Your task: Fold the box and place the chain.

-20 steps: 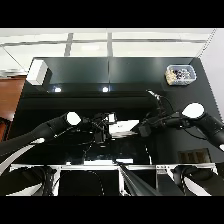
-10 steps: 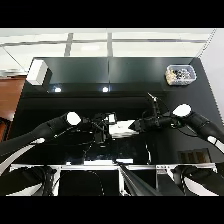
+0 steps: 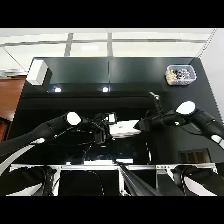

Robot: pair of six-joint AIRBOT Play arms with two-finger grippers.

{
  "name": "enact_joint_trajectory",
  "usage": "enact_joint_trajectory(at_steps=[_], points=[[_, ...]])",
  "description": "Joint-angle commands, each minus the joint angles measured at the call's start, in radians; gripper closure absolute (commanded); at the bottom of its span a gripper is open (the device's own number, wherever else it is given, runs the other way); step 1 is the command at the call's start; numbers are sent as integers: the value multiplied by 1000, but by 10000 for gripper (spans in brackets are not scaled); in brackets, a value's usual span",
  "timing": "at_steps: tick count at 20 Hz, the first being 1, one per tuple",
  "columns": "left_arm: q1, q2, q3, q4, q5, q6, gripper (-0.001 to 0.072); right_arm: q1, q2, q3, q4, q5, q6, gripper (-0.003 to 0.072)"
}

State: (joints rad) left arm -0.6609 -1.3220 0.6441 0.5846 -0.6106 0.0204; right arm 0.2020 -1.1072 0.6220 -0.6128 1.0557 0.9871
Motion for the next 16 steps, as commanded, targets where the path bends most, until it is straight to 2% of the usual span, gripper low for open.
enact_joint_trajectory(at_steps=[1, 4, 5, 6, 7, 9, 12, 16], points=[[1, 8, 1, 8, 5, 2, 378, -135, 101, 59, 2, 170, -15, 671], [8, 43, 5, 84, -16, -6, 368, -316, 212, 60, -59, 231, -14, 671], [13, 62, 10, 118, -39, -17, 308, -366, 234, 60, -85, 253, -14, 671], [18, 82, 14, 138, -55, -54, 127, -415, 253, 60, -114, 276, -13, 671], [21, 107, 18, 147, -53, -110, 3, -454, 261, 60, -134, 296, -11, 671], [33, 152, 37, 169, -79, -171, 2, -509, 264, 59, -158, 326, -11, 671], [29, 179, 102, 157, -134, -190, 3, -517, 264, 59, -159, 303, -11, 671], [-21, 78, 238, 154, -131, -270, 4, -517, 264, 59, -158, 269, -11, 671]])
